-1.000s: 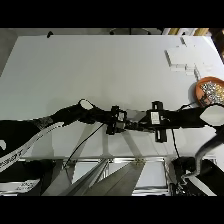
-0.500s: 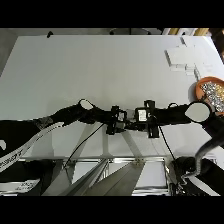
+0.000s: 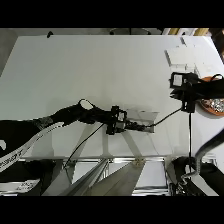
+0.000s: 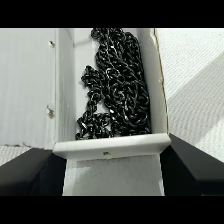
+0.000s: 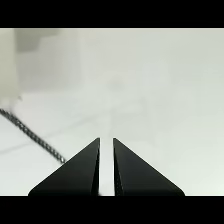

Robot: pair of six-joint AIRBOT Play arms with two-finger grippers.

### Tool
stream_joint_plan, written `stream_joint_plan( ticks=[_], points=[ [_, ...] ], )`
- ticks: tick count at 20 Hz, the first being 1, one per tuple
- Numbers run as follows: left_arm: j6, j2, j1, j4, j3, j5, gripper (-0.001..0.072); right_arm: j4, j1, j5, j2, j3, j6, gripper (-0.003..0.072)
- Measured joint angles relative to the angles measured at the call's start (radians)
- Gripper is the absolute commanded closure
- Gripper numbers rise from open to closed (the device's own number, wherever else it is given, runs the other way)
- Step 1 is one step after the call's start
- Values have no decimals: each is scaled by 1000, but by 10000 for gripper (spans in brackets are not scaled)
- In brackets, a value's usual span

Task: Fold the box and place the chain.

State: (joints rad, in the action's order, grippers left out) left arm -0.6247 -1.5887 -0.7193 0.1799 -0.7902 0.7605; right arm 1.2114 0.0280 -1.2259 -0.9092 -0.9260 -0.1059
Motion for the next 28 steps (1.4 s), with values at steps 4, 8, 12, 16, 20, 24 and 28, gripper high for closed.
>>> stream_joint_plan(
  ticks=[4, 8, 12, 16, 20, 24, 28],
  points=[
    [0, 0, 0, 0, 0, 0, 641, 68, 98, -13, -97, -11, -49, 604],
    [0, 0, 0, 0, 0, 0, 641, 102, 125, 8, -201, -13, -336, 603],
    [0, 0, 0, 0, 0, 0, 641, 146, 132, 64, -283, -14, -830, 530],
    [0, 0, 0, 0, 0, 0, 641, 220, 134, 80, -338, -14, -1131, 445],
    [0, 0, 0, 0, 0, 0, 641, 265, 134, 106, -370, 12, -1260, 444],
    [0, 0, 0, 0, 0, 0, 641, 299, 135, 148, -380, 64, -1314, 385],
    [0, 0, 0, 0, 0, 0, 641, 317, 134, 186, -383, 91, -1343, 387]
  ],
)
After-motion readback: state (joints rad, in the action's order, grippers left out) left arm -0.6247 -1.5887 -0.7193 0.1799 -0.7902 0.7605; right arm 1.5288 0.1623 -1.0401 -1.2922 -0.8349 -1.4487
